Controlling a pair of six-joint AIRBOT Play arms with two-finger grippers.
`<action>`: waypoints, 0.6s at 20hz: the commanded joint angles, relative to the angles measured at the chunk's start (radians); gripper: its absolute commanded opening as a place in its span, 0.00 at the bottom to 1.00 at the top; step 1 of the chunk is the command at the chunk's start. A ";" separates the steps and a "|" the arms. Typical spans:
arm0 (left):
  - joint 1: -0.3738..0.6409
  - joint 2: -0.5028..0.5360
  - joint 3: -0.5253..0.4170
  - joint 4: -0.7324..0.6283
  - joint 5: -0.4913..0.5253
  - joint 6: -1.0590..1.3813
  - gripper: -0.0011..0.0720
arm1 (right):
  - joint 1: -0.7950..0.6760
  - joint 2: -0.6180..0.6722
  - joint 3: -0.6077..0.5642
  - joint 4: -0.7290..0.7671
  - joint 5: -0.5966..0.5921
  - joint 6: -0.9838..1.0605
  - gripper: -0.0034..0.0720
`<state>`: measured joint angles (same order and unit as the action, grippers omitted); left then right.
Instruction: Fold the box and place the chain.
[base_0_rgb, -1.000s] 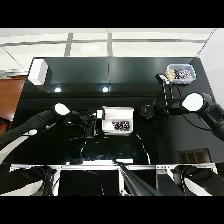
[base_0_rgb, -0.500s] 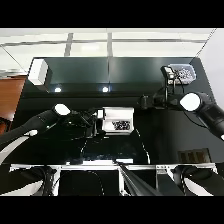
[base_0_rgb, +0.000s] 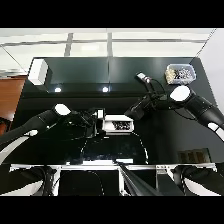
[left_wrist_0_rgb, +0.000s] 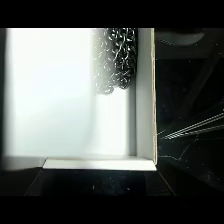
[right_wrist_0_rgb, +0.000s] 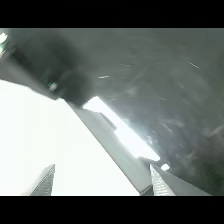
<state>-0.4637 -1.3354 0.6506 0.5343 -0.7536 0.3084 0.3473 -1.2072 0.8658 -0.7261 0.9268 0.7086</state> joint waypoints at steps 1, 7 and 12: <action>0.000 -0.001 0.001 0.001 -0.002 0.001 0.41 | 0.045 -0.005 0.015 0.003 0.075 -0.311 0.95; -0.010 -0.001 0.001 0.013 -0.001 0.001 0.41 | 0.085 -0.008 0.015 -0.113 0.076 -0.392 0.95; -0.025 -0.002 0.001 0.043 0.000 -0.002 0.41 | 0.103 -0.008 0.015 -0.114 0.100 -0.398 0.95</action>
<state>-0.4831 -1.3369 0.6514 0.5575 -0.7513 0.3084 0.4366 -1.2148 0.8799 -0.8276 1.0073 0.3317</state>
